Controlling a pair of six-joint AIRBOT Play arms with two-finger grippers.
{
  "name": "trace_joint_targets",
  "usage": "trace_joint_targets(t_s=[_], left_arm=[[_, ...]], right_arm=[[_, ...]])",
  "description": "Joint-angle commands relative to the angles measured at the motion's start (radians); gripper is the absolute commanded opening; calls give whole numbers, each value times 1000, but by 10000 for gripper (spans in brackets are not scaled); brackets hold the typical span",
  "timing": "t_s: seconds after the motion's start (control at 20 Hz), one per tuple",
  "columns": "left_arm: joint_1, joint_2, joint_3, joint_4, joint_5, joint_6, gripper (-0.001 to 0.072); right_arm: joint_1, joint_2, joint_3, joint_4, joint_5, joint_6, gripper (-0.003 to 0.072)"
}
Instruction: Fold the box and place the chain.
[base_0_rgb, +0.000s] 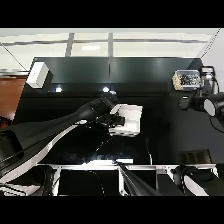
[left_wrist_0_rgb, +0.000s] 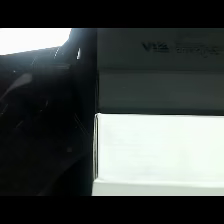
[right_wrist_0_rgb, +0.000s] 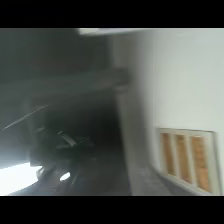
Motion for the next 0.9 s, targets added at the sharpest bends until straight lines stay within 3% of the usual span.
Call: trace_joint_targets(t_s=[0.0, 0.2, 0.35, 0.45, 0.5, 0.55, 0.85], left_arm=[[6, 0, 0, 0, 14, -1, 27], [17, 0, 0, 2, 13, 0, 27], [17, 0, 0, 2, 19, -1, 27], [16, 0, 0, 2, 18, 0, 27], [17, 0, 0, 2, 16, 0, 27], [17, 0, 0, 2, 12, 0, 27], [17, 0, 0, 2, 10, 0, 27]], right_arm=[[-198, -151, 41, 14, -184, -19, 716], [-291, -474, 394, 189, -219, -166, 715], [-293, -708, 676, 352, -115, -285, 674], [-294, -821, 802, 393, -52, -296, 674], [-294, -860, 841, 393, -29, -296, 671], [-294, -891, 869, 392, -15, -296, 560], [-299, -946, 887, 390, -49, -295, 560]])
